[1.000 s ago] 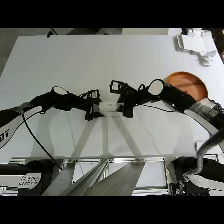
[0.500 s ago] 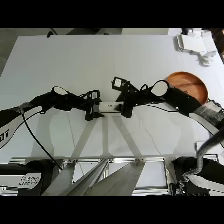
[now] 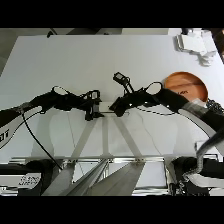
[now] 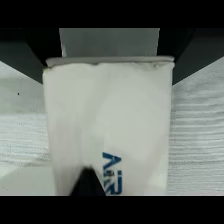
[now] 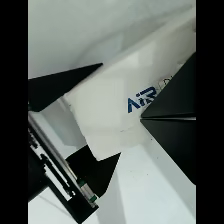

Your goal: Fold the box and place the chain.

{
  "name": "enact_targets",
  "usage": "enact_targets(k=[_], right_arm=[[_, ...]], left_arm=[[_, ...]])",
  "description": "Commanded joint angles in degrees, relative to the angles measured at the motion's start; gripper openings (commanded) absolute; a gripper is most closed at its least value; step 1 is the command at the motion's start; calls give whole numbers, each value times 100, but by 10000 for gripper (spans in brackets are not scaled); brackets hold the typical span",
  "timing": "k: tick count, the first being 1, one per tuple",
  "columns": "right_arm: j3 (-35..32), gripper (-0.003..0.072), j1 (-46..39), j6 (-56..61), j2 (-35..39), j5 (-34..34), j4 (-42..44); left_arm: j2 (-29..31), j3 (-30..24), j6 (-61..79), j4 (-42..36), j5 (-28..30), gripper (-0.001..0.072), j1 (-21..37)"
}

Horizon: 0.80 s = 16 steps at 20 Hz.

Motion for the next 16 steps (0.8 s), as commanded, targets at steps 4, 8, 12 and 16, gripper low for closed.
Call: enact_targets(k=[4, 8, 12, 16], right_arm=[[9, 8, 2, 195, -258, 310, 24], [55, 9, -164, 192, 522, 142, -76], [55, 9, -817, 925, 1613, 111, -1202], [55, 9, -1648, 2605, 2474, 737, -3613]], left_arm=[[4, 2, -15, -17, 0, 108, 0], [4, 2, -13, -17, 0, 108, 0], [4, 2, -15, -17, 0, 108, 0], [4, 2, -13, -17, 0, 108, 0]])
